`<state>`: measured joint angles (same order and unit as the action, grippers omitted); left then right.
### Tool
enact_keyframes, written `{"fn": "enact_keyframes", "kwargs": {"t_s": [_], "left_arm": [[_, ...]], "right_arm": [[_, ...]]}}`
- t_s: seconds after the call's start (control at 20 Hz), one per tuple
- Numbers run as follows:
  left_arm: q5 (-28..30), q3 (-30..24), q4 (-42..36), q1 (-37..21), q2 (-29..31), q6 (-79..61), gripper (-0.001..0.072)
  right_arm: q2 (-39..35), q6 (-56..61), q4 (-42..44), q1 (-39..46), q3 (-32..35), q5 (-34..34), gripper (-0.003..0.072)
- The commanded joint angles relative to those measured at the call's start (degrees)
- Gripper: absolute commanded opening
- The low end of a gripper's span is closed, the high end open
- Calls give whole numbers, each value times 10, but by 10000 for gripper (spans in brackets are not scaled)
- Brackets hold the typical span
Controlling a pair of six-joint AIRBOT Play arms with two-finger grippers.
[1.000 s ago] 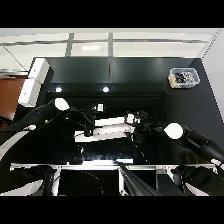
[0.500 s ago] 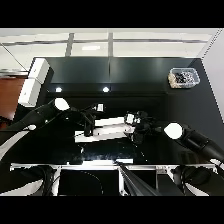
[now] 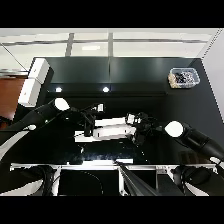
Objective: Fold the box and place the chain.
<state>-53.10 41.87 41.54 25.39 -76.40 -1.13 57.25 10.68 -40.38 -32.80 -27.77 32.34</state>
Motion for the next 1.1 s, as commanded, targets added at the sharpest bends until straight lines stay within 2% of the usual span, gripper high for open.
{"fn": "enact_keyframes", "kwargs": {"t_s": [0.0, 0.1, 0.3, 0.45, 0.65, 1.05], "left_arm": [[1, 1, 0, 0, 0, 0, 28], [1, 4, -1, 0, 0, 0, 28], [0, 11, -2, 0, 0, 0, 28], [0, 11, -2, 0, 0, 0, 28], [-2, 11, -2, 0, 0, 0, 28], [-14, 11, -2, 0, 0, 0, 28]], "right_arm": [[4, -49, 41, 3, 0, 11, 706], [16, -83, 76, 3, 0, 12, 706], [43, -127, 103, 3, 0, 54, 706], [61, -167, 109, 3, 0, 46, 706], [94, -239, 171, 3, 0, 47, 706], [116, -260, 175, 3, 0, 44, 705]]}}
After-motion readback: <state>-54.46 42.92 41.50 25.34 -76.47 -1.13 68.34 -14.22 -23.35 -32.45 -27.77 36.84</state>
